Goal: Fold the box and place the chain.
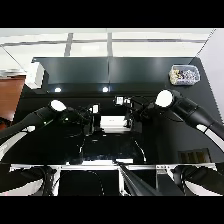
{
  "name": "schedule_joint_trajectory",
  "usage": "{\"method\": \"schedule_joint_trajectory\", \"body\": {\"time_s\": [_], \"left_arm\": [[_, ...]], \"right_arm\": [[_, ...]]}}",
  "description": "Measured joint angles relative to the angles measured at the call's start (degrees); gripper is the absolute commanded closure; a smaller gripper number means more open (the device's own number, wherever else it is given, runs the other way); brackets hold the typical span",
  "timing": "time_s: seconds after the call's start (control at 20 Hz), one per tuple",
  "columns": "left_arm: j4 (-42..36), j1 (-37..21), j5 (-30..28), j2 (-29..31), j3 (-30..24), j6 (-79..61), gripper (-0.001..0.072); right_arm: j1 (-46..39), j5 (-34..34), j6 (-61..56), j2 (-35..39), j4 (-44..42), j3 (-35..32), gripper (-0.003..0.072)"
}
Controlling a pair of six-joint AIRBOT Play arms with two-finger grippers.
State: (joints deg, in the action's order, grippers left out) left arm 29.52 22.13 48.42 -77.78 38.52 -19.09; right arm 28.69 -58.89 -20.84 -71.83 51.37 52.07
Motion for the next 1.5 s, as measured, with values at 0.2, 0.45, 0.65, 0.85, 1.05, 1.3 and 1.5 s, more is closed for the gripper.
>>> {"method": "schedule_joint_trajectory", "body": {"time_s": [0.2,0.45,0.65,0.85,1.05,1.3,1.5], "left_arm": [[0.00,0.00,0.00,0.00,0.00,0.02,0.0245],[0.00,0.00,0.00,0.00,0.00,0.04,0.0245],[0.00,0.00,0.02,0.00,0.00,0.07,0.0245],[0.00,0.00,0.02,0.00,0.00,0.07,0.0245],[0.00,0.00,0.04,0.00,0.00,0.09,0.0245],[0.00,0.00,0.04,0.00,0.00,0.09,0.0245],[0.02,0.00,0.04,0.00,0.00,0.09,0.0245]], "right_arm": [[0.00,0.09,0.00,0.00,-0.09,-0.09,0.0349],[0.00,0.07,0.02,-0.22,-0.09,-0.09,0.0350],[0.00,-0.44,-0.59,-1.01,0.37,-0.11,0.0349],[-0.33,-1.92,-4.37,0.00,1.68,0.55,0.0350],[-4.39,-6.43,-22.05,3.89,1.64,1.49,0.0670],[-6.91,-9.25,-35.76,5.51,-12.57,-5.57,0.0670],[-5.09,3.52,-38.82,3.82,-24.94,-10.23,0.0671]]}}
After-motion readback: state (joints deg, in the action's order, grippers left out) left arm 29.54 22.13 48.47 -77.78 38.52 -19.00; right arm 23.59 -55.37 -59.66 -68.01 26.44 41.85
